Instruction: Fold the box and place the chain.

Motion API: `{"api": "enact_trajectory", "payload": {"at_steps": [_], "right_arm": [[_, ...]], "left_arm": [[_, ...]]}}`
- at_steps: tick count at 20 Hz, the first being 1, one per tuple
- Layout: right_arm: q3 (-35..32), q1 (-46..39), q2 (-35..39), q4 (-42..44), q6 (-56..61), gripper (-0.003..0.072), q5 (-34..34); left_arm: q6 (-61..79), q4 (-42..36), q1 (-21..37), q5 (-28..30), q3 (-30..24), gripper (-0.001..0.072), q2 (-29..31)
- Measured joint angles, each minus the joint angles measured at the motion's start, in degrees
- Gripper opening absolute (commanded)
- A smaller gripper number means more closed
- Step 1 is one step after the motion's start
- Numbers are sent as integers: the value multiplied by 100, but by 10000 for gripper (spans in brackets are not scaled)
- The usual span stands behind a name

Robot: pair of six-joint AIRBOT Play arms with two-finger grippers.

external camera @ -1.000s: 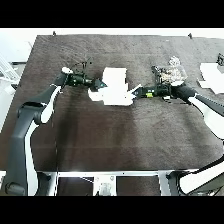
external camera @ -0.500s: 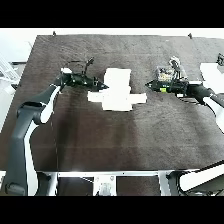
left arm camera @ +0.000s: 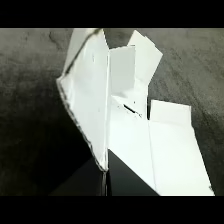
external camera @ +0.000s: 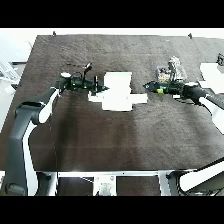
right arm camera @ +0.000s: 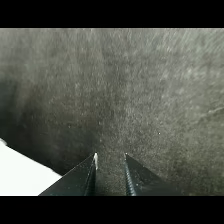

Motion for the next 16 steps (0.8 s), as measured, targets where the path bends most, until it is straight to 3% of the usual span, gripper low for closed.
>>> {"api": "enact_trajectory", "payload": {"at_steps": [12, 16], "right_arm": [[-4, 116, -166, 94, -249, 225, -85], [-4, 118, -168, 103, -323, 225, -94]], "left_arm": [[557, 76, -2, 186, -179, 14, 66], [791, -2, 0, 308, -651, 14, 378]]}}
